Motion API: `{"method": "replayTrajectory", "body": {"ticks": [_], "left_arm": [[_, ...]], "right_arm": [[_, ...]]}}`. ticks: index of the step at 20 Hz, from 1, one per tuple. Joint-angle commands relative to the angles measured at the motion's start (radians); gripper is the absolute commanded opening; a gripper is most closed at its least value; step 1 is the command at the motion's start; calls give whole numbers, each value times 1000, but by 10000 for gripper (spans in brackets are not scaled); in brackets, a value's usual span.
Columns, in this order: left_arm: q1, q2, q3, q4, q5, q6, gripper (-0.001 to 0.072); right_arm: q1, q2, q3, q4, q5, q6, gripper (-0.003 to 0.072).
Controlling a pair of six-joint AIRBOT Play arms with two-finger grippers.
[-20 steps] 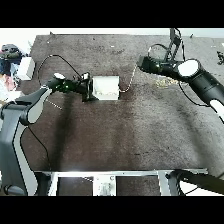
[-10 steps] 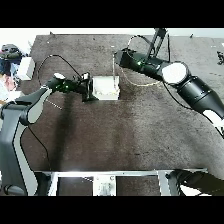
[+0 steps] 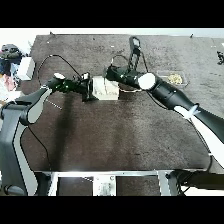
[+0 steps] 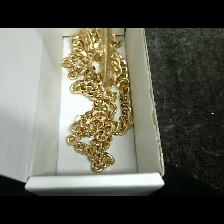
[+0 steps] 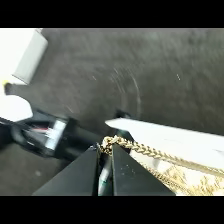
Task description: Fold the box and place the chain.
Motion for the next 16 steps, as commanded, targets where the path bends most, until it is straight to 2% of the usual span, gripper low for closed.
{"method": "replayTrajectory", "body": {"ticks": [1,2,3,4,7,11,13,16], "left_arm": [[0,0,0,0,0,0,288],[0,0,0,0,0,0,287],[0,0,0,0,0,0,287],[0,0,0,0,0,0,288],[0,0,0,0,0,0,288],[0,0,0,0,0,0,288],[0,0,0,0,0,0,288],[0,0,0,0,0,0,288]], "right_arm": [[2,-73,0,2,37,5,12],[-2,-84,0,0,46,4,37],[-11,-88,-1,-6,58,4,284],[-23,-88,-2,-23,68,4,421],[-105,-75,-3,-83,142,4,421],[-305,-72,-19,-177,245,50,421],[-421,-72,-58,-233,251,127,421],[-566,-105,-100,-235,252,164,421]]}}
